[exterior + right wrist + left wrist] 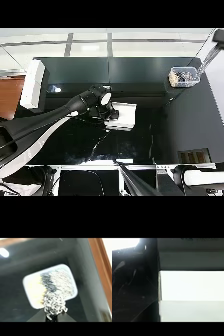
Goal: Fold the box and place the chain.
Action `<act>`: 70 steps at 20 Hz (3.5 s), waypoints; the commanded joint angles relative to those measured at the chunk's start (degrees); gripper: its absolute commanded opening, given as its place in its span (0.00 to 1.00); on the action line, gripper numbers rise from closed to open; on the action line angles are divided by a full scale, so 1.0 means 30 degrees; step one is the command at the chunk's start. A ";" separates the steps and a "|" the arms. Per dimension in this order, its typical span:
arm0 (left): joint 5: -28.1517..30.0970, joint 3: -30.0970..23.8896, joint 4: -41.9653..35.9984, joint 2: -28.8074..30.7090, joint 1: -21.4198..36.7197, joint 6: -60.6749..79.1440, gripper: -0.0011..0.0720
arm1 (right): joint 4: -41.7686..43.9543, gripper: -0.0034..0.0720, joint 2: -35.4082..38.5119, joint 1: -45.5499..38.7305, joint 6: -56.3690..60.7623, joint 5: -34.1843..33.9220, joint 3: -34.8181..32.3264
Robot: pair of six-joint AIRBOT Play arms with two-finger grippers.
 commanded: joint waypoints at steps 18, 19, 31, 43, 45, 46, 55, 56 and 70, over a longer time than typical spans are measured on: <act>-0.0058 0.0007 -0.0051 0.0007 0.0015 0.0000 0.05 | 0.9959 0.07 0.9231 0.5719 -0.2149 0.6331 -0.1239; -0.0087 0.0007 -0.0051 0.0007 0.0015 0.0000 0.05 | 1.0673 0.07 0.9231 0.5799 -0.2062 0.6324 -0.1239; -0.0058 0.0007 -0.0051 0.0007 0.0015 0.0000 0.05 | 1.3508 0.07 0.9165 0.7854 -0.1486 0.0364 -0.1239; -0.0051 0.0007 -0.0044 0.0007 0.0015 0.0000 0.05 | 1.3967 0.07 0.7963 0.8714 -0.1377 -0.0051 -0.1239; -0.0051 0.0007 -0.0051 0.0007 0.0015 0.0000 0.05 | 1.3967 0.07 0.7963 0.8714 -0.1377 -0.0044 -0.1239; -0.0051 0.0007 -0.0044 0.0007 0.0015 0.0000 0.05 | 1.3967 0.07 0.7963 0.8706 -0.1377 -0.0044 -0.1239; -0.0095 0.0007 -0.0044 0.0007 0.0015 0.0000 0.05 | 1.3522 0.07 0.7963 0.9617 -0.1064 0.1071 -0.2346; -0.0095 0.0007 -0.0051 0.0007 0.0015 0.0000 0.05 | 1.3355 0.07 0.7963 1.0018 -0.1056 0.1049 -0.2834; -0.0087 0.0007 -0.0044 0.0007 0.0015 0.0000 0.05 | 1.0397 0.07 0.7992 1.1635 -0.0568 0.4823 -0.4976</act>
